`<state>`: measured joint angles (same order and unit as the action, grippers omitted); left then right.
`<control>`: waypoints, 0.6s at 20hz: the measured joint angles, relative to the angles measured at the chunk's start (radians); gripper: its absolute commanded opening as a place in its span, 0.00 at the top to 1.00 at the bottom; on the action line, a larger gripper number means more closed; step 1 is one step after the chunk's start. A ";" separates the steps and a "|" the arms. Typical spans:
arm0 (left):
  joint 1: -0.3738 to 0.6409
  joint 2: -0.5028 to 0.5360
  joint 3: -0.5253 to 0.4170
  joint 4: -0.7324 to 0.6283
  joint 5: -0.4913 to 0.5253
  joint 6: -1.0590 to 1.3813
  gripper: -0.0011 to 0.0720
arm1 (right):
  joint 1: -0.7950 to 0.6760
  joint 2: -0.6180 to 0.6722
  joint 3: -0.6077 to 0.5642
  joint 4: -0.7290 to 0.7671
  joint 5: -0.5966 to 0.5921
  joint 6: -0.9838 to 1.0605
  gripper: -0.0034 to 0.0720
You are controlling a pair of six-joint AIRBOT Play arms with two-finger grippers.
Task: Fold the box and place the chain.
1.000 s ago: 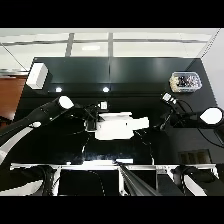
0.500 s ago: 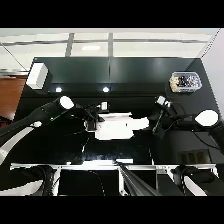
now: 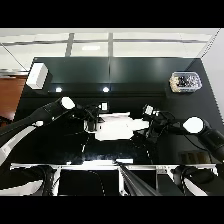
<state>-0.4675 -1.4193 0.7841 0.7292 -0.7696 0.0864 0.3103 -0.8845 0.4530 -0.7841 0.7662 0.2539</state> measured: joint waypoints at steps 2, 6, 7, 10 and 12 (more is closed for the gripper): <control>0.000 -0.001 0.000 0.000 0.000 0.001 0.95 | 0.006 -0.020 -0.002 -0.006 -0.002 -0.039 0.10; 0.000 -0.001 0.000 0.000 -0.024 0.027 0.95 | 0.055 -0.073 -0.004 -0.004 -0.008 -0.105 0.10; 0.000 0.000 0.000 0.000 -0.026 0.032 0.95 | 0.076 -0.087 -0.004 -0.003 -0.010 -0.118 0.10; 0.000 -0.001 0.000 0.000 -0.027 0.039 0.95 | 0.140 -0.120 -0.004 0.003 -0.042 -0.142 0.10; 0.000 -0.001 0.000 0.000 -0.027 0.042 0.95 | 0.179 -0.136 -0.004 0.020 -0.073 -0.149 0.10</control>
<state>-0.4675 -1.4200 0.7841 0.7288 -0.7967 0.1280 0.4892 -1.0203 0.4492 -0.7639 0.6930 0.1047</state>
